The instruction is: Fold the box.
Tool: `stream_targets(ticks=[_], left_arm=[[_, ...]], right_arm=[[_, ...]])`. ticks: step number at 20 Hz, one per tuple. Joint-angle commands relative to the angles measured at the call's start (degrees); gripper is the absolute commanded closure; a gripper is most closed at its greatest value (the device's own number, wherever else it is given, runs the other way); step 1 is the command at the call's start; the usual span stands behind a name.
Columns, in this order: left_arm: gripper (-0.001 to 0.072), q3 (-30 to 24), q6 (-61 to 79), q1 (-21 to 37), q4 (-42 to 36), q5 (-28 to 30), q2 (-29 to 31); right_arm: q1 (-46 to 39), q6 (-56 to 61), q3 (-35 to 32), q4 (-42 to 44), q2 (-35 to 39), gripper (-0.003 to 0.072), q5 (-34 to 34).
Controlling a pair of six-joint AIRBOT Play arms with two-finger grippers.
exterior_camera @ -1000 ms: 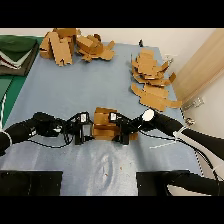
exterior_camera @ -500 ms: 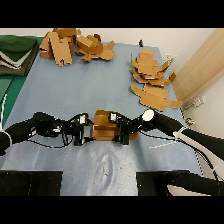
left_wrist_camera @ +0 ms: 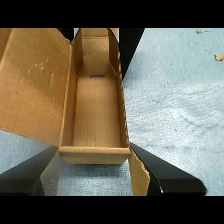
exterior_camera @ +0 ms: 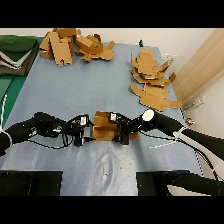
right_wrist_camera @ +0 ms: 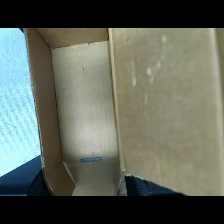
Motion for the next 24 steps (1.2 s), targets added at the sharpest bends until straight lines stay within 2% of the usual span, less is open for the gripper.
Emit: stream_targets(ticks=[1,13,15,17,24], left_arm=[[0.0253,0.0,0.0,-0.1,0.3,0.2,0.0],[0.0251,0.2,-1.1,-0.3,0.4,4.5,0.0],[0.0252,0.2,-1.1,-0.3,0.4,4.7,0.0],[0.0252,0.2,-1.1,-0.3,0.4,4.7,0.0],[0.0251,0.2,-1.1,-0.3,0.4,4.7,0.0]], right_arm=[[0.0,0.0,0.0,0.1,0.0,0.0170,0.0],[0.0,1.1,0.0,0.3,0.0,0.0170,1.6],[0.0,2.9,0.0,0.1,0.0,0.0155,1.6],[0.0,5.4,0.0,0.1,0.1,0.0090,1.5],[0.0,12.7,0.0,0.0,0.1,0.0089,1.6]])
